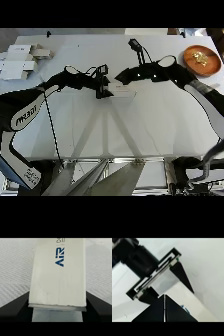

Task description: Fold the box and place the chain.

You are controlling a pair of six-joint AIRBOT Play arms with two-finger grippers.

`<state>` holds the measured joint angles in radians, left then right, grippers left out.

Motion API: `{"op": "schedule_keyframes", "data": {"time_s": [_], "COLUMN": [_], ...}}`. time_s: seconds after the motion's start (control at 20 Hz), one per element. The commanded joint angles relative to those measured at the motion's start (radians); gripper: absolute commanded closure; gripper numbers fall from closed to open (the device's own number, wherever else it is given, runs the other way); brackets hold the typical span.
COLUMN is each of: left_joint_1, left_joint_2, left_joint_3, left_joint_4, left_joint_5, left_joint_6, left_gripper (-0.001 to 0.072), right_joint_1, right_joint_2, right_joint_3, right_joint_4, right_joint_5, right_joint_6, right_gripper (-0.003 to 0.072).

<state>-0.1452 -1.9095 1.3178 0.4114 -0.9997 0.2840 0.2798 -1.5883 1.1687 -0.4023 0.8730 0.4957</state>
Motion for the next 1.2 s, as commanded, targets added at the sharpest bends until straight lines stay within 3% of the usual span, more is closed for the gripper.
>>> {"op": "schedule_keyframes", "data": {"time_s": [0.0, 0.2, 0.7, 1.15], "left_joint_1": [0.0, 0.0, 0.0, 0.0], "left_joint_2": [0.0, 0.0, 0.0, 0.0], "left_joint_3": [0.001, 0.001, 0.001, 0.001], "left_joint_4": [0.001, 0.0, 0.001, 0.0], "left_joint_5": [0.0, 0.0, 0.0, 0.0], "left_joint_6": [0.0, 0.0, 0.0, 0.0], "left_gripper": [0.0314, 0.0314, 0.0314, 0.0314], "right_joint_1": [-0.037, -0.038, -0.032, -0.027], "right_joint_2": [0.031, 0.004, -0.023, -0.014], "right_joint_3": [-0.138, -0.196, -0.201, -0.238], "right_joint_4": [0.138, 0.125, 0.032, 0.088], "right_joint_5": [0.009, -0.06, -0.077, -0.106], "right_joint_6": [-0.087, -0.092, -0.08, -0.093], "right_gripper": [0.0674, 0.0674, 0.0674, 0.0674]}}
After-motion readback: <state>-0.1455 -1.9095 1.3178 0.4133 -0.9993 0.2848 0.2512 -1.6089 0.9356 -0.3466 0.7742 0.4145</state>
